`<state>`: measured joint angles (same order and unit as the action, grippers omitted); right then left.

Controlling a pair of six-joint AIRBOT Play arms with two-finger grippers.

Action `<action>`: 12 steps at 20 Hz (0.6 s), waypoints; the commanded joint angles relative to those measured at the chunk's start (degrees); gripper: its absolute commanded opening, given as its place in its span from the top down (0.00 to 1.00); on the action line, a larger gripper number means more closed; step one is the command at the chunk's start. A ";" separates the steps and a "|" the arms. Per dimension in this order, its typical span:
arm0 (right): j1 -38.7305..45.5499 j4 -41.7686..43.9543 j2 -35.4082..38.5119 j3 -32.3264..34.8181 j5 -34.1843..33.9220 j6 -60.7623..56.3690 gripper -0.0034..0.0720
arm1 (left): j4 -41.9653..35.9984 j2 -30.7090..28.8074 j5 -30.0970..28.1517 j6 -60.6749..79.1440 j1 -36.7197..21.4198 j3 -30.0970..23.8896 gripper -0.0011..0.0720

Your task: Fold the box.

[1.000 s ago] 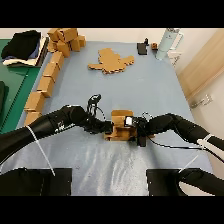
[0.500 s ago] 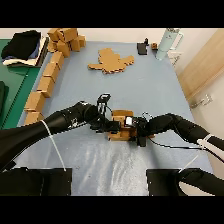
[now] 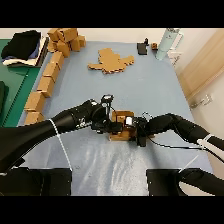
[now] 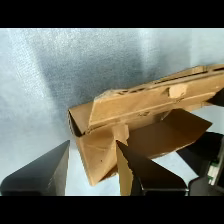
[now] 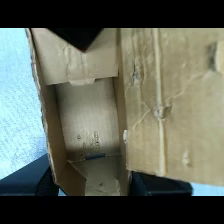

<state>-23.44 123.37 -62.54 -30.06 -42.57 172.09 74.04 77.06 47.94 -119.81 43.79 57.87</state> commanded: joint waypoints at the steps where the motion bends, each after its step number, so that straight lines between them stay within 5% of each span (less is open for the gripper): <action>1: 0.00 0.02 0.00 0.02 0.02 0.00 0.32 | 3.17 0.35 0.74 -5.38 1.42 0.72 0.42; 9: -0.02 0.02 0.00 0.02 0.02 0.00 0.32 | 13.99 10.38 13.81 -13.35 5.60 13.42 0.42; 12: 0.00 0.02 0.00 0.02 0.02 0.00 0.32 | 12.87 13.90 14.38 -13.79 5.86 14.34 0.42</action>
<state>-23.44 123.37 -62.52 -30.06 -42.57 172.09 86.13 87.68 59.64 -132.07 49.08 70.13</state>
